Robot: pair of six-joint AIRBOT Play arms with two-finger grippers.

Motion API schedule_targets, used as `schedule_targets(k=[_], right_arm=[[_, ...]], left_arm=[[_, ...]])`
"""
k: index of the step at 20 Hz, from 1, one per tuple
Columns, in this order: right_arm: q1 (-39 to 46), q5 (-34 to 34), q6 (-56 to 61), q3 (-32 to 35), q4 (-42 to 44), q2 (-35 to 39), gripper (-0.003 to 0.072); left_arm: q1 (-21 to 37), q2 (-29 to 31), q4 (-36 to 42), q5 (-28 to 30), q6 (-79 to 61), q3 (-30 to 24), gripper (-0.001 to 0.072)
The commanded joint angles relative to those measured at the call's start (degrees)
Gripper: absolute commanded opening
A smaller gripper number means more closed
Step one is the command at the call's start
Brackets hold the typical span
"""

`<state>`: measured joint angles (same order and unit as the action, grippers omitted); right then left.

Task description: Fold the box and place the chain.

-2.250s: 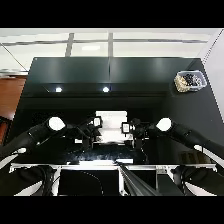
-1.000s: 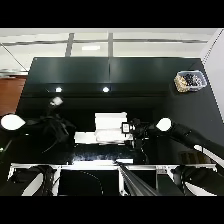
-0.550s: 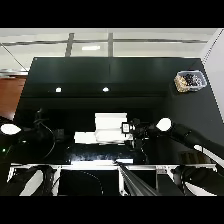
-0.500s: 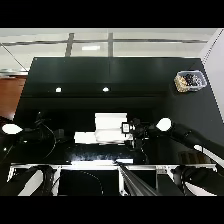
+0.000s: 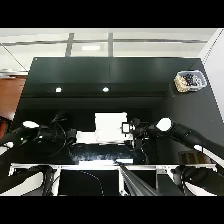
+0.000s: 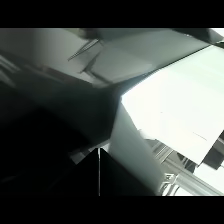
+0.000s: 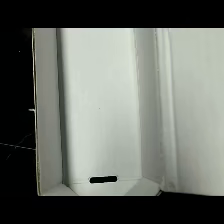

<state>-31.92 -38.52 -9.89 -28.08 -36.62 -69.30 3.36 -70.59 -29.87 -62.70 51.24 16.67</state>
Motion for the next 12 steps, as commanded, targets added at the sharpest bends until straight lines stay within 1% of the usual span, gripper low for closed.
schedule_targets(k=[1,2,3,5,6,8,9,10,12], right_arm=[[0.00,-0.02,0.00,0.02,0.04,-0.02,0.0305],[0.00,-0.02,0.00,0.00,0.04,-0.02,0.0305],[0.00,-0.04,0.00,0.02,0.04,-0.02,0.0305],[0.00,0.00,0.00,0.02,0.04,-0.02,0.0305],[0.00,0.00,0.00,0.02,0.02,-0.02,0.0305],[0.00,0.00,0.00,0.02,0.04,-0.02,0.0305],[0.00,0.00,0.00,0.02,0.04,-0.02,0.0305],[0.00,0.00,0.00,0.02,0.02,-0.02,0.0305],[0.00,0.00,0.00,0.02,0.02,-0.02,0.0305]], left_arm=[[-5.81,-1.29,1.79,1.84,-1.70,3.23,0.0028],[-6.49,-1.22,1.62,1.49,-1.55,4.44,0.0031],[-6.86,-1.22,1.01,0.52,-1.57,5.70,0.0079],[-7.10,-1.20,-0.44,-2.78,-1.57,7.85,0.0428],[-7.08,-1.20,-1.22,-5.07,-1.55,8.94,0.0536],[-7.13,-1.09,-1.18,-8.44,-1.53,10.49,0.0543],[-7.45,-0.90,-0.92,-9.07,-1.29,11.02,0.0545],[-8.07,-0.48,-0.28,-9.31,-1.29,11.26,0.0580],[-10.01,0.83,1.25,-9.42,-1.29,11.45,0.0582]])
